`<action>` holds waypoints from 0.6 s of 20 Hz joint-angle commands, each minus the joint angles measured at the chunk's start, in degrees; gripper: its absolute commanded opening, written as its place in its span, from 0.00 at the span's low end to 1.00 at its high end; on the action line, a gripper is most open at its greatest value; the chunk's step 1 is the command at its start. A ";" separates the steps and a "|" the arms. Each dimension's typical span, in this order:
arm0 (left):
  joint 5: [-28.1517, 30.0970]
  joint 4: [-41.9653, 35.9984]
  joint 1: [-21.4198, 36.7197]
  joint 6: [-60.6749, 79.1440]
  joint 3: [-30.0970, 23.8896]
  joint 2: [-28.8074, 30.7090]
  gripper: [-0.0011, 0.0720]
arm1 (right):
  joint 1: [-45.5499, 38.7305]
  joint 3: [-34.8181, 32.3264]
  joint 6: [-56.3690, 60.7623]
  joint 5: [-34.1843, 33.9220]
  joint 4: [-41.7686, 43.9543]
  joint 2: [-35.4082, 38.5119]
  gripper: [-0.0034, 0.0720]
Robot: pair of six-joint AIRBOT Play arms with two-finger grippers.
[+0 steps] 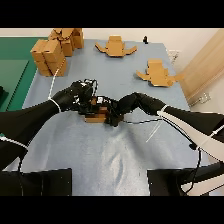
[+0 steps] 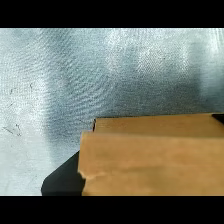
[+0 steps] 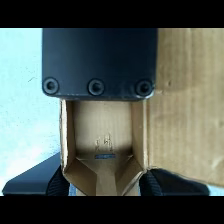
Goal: Fold the box.
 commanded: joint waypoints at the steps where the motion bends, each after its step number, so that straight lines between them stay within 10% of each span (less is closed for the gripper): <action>1: 0.42 -2.84 -0.04 0.02 -0.02 -1.05 0.13 | 0.04 -0.02 -0.04 -0.02 -0.07 0.00 0.50; 2: 0.55 -3.67 -0.09 -0.02 -0.04 -1.07 0.58 | 0.04 -0.02 -0.04 -0.02 -0.07 0.00 0.50; 3: 0.79 -3.87 -0.07 -0.24 -0.02 -1.07 0.78 | 0.04 -0.02 -0.04 -0.04 -0.07 0.00 0.50; 5: 0.81 -3.82 -0.04 -0.26 -0.04 -1.27 0.78 | 0.04 -0.02 -0.04 -0.02 -0.07 0.00 0.50; 9: 0.79 -3.87 -0.04 -0.15 -0.02 -1.84 0.04 | 0.04 -0.02 -0.04 -0.04 -0.07 0.00 0.50; 12: -0.42 -4.33 -0.04 -0.11 0.04 -1.84 0.04 | 0.04 -0.02 -0.02 -0.07 -0.07 0.00 0.50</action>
